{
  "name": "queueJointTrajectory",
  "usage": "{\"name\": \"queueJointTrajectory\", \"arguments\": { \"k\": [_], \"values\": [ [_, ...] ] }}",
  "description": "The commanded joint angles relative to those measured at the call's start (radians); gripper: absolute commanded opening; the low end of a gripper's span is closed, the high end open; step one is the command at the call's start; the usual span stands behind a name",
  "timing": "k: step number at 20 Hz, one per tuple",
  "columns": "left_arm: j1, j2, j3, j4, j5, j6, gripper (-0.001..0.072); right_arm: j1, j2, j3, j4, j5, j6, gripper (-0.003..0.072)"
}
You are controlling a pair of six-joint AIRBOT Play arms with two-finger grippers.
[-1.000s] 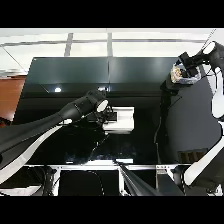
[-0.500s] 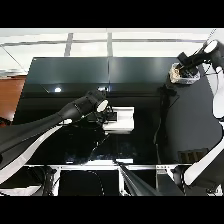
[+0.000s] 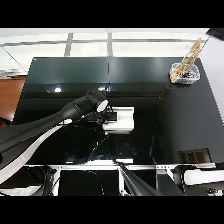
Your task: Fold the box and place the chain.
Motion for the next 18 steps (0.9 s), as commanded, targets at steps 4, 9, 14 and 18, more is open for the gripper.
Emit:
{"name": "queueJointTrajectory", "arguments": {
  "k": [4, 9, 14, 18],
  "values": [
    [0.001, 0.0, 0.001, 0.003, 0.002, 0.0, 0.0028, 0.006, 0.325, -0.106, 0.161, 0.103, -0.118, 0.0012],
    [0.001, 0.0, 0.001, 0.003, 0.002, 0.0, 0.0028, 0.031, 0.47, -0.267, 0.109, 0.101, -0.119, 0.0013],
    [0.001, 0.0, 0.001, 0.003, 0.001, 0.0, 0.0028, 0.031, 0.456, -0.699, -0.092, -0.079, -0.037, 0.0178],
    [0.001, 0.0, 0.001, 0.003, 0.001, 0.0, 0.0028, 0.037, 0.331, -0.869, -0.106, -0.226, -0.023, 0.0704]
  ]
}}
